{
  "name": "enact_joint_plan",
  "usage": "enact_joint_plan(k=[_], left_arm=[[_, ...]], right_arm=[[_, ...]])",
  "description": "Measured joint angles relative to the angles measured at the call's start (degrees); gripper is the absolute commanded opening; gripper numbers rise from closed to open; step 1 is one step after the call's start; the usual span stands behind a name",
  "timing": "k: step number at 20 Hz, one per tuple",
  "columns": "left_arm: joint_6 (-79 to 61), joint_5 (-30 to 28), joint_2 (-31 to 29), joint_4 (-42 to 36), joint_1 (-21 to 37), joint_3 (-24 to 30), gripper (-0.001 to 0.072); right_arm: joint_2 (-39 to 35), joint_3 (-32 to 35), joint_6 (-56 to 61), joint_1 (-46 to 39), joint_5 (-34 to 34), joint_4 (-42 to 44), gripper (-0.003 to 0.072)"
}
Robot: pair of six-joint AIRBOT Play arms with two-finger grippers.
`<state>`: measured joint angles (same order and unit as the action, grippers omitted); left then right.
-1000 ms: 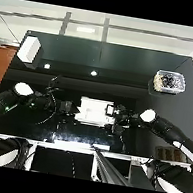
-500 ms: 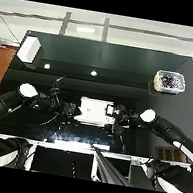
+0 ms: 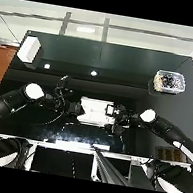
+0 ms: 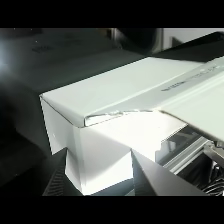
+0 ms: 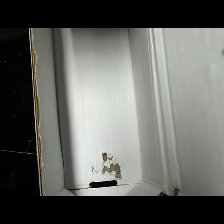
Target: Fold the box and place the chain.
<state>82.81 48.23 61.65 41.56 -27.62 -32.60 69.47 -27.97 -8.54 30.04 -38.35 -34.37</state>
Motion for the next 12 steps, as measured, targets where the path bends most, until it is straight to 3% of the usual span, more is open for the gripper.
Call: enact_joint_plan(k=[12], left_arm=[[14.4,-5.0,0.0,11.6,-6.7,-1.1,0.0450]], right_arm=[[0.0,0.0,0.0,0.0,0.0,0.0,0.0541]])
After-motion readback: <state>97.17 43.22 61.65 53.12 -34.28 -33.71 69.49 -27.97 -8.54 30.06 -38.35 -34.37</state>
